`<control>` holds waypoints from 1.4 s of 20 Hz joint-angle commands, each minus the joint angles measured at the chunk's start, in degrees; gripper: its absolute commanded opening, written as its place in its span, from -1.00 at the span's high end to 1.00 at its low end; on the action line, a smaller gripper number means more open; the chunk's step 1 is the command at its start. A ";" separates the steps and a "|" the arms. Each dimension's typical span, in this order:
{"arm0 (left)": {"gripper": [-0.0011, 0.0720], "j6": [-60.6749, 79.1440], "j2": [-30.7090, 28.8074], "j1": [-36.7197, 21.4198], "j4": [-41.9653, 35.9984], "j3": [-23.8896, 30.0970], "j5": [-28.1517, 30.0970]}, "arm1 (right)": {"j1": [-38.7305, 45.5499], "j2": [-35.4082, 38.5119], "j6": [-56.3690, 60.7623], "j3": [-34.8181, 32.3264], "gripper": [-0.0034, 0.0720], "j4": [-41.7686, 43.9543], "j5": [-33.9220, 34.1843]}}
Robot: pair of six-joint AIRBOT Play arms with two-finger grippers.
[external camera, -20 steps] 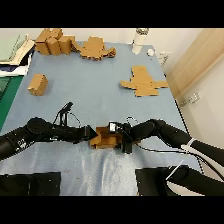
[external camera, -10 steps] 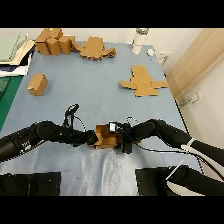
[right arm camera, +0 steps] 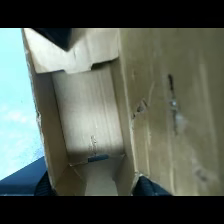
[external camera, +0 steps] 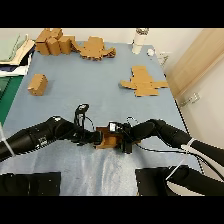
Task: Fold the box.
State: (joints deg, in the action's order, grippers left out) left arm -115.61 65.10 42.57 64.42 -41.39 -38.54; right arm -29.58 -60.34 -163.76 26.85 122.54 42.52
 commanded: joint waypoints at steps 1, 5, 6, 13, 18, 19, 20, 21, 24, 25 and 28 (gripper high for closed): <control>-0.59 -8.92 2.84 2.45 7.85 -3.78 -3.74 | -0.02 0.04 0.02 -0.02 -0.43 0.02 0.00; -0.59 -15.54 5.44 4.76 13.07 -6.43 -6.91 | -0.02 0.04 0.02 -0.02 -0.43 0.02 0.00; -0.56 -16.55 6.21 5.31 14.01 -7.06 -7.61 | -0.02 0.04 0.02 -0.02 -0.43 0.02 -0.02; -0.43 -16.61 11.28 6.40 15.34 -11.72 -9.77 | -0.02 0.04 0.02 -0.02 -0.43 0.02 -0.02; -0.43 -17.38 14.93 6.38 15.54 -15.98 -14.82 | -0.02 0.04 0.00 -0.02 -0.43 0.02 0.00; -0.43 -18.38 15.30 6.38 15.50 -16.35 -15.74 | -0.02 0.04 0.02 -0.02 -0.43 0.02 0.00; -0.43 -19.76 15.50 6.38 15.52 -16.46 -16.33 | -0.02 0.04 0.02 -0.02 -0.43 0.02 -0.02; -0.43 -20.59 15.69 6.38 15.52 -16.48 -16.55 | -0.02 0.04 0.02 -0.02 -0.43 0.02 0.00; -0.43 -22.08 16.04 6.38 15.50 -16.48 -16.37 | -0.02 0.04 0.00 -0.02 -0.43 0.02 0.00; -0.43 -22.10 16.04 6.38 15.50 -16.48 -15.76 | -0.02 0.04 0.02 -0.02 -0.43 0.02 -0.02; -0.13 -23.85 16.39 6.38 15.58 -16.52 -13.33 | -0.02 0.04 0.02 -0.02 -0.43 0.02 0.00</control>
State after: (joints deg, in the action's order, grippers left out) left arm -137.88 81.08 48.93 79.90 -57.76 -53.32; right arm -29.58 -60.34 -163.76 26.85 122.54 42.52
